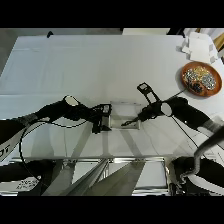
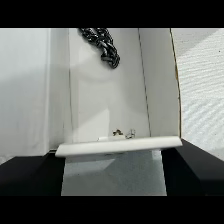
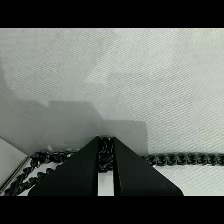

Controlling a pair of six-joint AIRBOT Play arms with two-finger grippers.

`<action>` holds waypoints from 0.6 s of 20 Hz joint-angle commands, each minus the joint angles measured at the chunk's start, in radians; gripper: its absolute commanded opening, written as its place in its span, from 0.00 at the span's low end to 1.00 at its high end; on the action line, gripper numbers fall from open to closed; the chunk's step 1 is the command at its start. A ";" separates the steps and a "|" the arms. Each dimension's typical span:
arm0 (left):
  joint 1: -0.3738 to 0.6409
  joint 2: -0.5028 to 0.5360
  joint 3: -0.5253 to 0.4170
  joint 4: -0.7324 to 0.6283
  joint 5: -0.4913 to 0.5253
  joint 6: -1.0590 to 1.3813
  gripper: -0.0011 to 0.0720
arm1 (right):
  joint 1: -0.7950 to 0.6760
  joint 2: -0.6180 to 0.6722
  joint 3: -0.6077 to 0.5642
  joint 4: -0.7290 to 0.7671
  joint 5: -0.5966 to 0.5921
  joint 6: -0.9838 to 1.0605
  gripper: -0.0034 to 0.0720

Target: Fold the box and place the chain.

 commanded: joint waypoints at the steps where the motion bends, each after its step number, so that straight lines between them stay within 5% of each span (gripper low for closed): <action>1: 0.001 0.000 0.000 0.000 0.000 0.000 0.58 | 0.001 0.097 0.003 -0.016 0.050 0.007 0.06; 12: 0.001 0.000 0.000 0.000 -0.006 0.000 0.58 | 0.001 0.584 0.005 0.080 0.215 0.024 0.06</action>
